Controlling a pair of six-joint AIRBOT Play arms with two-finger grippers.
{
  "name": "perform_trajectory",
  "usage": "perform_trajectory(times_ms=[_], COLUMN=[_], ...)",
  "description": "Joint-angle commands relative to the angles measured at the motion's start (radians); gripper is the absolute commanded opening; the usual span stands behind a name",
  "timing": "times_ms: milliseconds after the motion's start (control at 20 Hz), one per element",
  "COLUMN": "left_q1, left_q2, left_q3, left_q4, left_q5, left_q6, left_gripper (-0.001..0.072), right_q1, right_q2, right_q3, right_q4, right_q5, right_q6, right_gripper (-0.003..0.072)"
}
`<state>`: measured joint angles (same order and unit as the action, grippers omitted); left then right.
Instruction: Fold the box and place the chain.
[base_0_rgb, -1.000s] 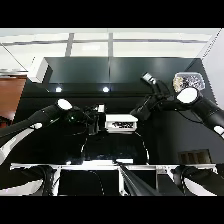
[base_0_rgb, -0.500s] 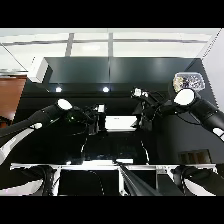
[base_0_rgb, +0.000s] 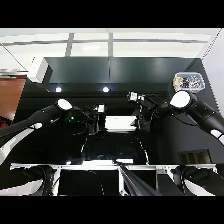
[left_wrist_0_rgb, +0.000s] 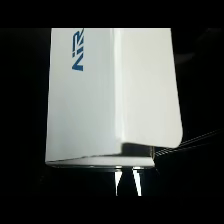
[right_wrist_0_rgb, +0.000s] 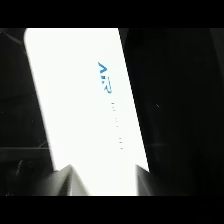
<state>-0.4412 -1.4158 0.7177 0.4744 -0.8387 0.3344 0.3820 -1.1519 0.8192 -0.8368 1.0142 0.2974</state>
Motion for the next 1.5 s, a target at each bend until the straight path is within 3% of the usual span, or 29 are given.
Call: perform_trajectory(times_ms=[0, 50, 100, 150, 600, 650, 700, 1450], left_q1=[-0.001, -0.001, -0.001, -0.001, -0.001, -0.001, -0.001, -0.001], left_q2=[0.000, 0.000, 0.000, 0.000, 0.000, 0.000, 0.000, 0.000], left_q3=[0.001, 0.001, 0.001, 0.001, 0.001, 0.001, 0.001, 0.001], left_q4=[0.000, 0.000, 0.000, 0.000, 0.000, 0.000, 0.000, 0.000], left_q5=[0.000, 0.000, 0.000, 0.000, 0.000, 0.000, 0.000, 0.000], left_q6=[0.000, 0.000, 0.000, 0.000, 0.000, 0.000, 0.000, 0.000], left_gripper=[0.0351, 0.0351, 0.0351, 0.0351, 0.0351, 0.0351, 0.0351, 0.0351], right_q1=[0.003, 0.003, 0.003, 0.003, 0.003, 0.003, 0.003, 0.003], right_q2=[0.000, 0.000, 0.000, 0.000, 0.000, 0.000, 0.000, -0.007], right_q3=[0.000, 0.000, 0.000, 0.000, -0.020, -0.020, -0.020, -0.047], right_q4=[-0.005, -0.005, -0.005, -0.005, -0.010, -0.010, -0.010, -0.013], right_q5=[-0.005, -0.005, 0.000, 0.002, 0.014, 0.012, 0.005, -0.015], right_q6=[0.010, 0.019, 0.028, 0.028, 0.028, 0.027, 0.027, 0.028], right_gripper=[0.0418, 0.0375, 0.0166, 0.0141, 0.0148, 0.0238, 0.0263, 0.0263])
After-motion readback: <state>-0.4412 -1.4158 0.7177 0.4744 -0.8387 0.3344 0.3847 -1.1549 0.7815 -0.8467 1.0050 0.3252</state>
